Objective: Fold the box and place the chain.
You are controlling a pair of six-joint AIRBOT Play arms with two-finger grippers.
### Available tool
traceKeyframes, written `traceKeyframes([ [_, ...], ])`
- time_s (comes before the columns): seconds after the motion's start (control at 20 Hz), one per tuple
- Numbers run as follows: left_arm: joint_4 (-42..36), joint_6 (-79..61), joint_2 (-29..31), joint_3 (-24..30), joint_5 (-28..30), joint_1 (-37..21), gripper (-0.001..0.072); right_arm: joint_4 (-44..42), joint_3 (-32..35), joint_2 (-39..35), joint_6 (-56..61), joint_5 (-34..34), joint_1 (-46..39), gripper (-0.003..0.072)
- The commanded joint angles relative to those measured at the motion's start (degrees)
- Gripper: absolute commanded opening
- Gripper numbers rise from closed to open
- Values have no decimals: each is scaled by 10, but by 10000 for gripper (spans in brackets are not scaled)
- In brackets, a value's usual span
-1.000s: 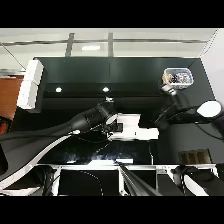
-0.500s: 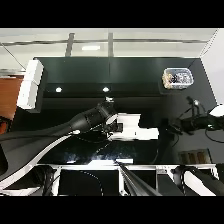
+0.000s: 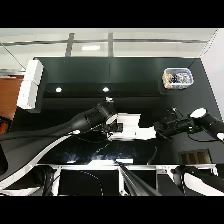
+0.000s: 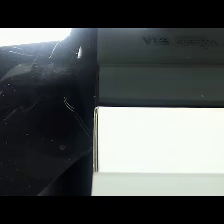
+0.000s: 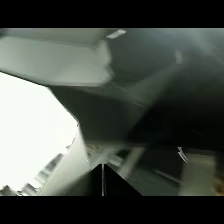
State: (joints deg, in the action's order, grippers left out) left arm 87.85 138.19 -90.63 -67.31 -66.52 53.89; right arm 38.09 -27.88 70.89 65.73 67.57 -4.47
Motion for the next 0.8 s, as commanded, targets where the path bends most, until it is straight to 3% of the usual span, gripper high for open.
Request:
traceKeyframes([
  [0.0,0,0,0,0,0,-1,32,-73,0,7,-54,-2,14,67],
  [0.1,0,0,0,0,0,-1,32,-72,0,7,-65,4,14,521],
  [0.15,0,0,0,0,0,-1,32,-72,0,6,-86,8,14,619],
  [0.5,0,0,0,0,0,-1,32,-106,-29,6,-147,61,19,618],
  [0.75,0,0,0,0,0,-1,32,-103,-33,2,-95,4,88,617],
])
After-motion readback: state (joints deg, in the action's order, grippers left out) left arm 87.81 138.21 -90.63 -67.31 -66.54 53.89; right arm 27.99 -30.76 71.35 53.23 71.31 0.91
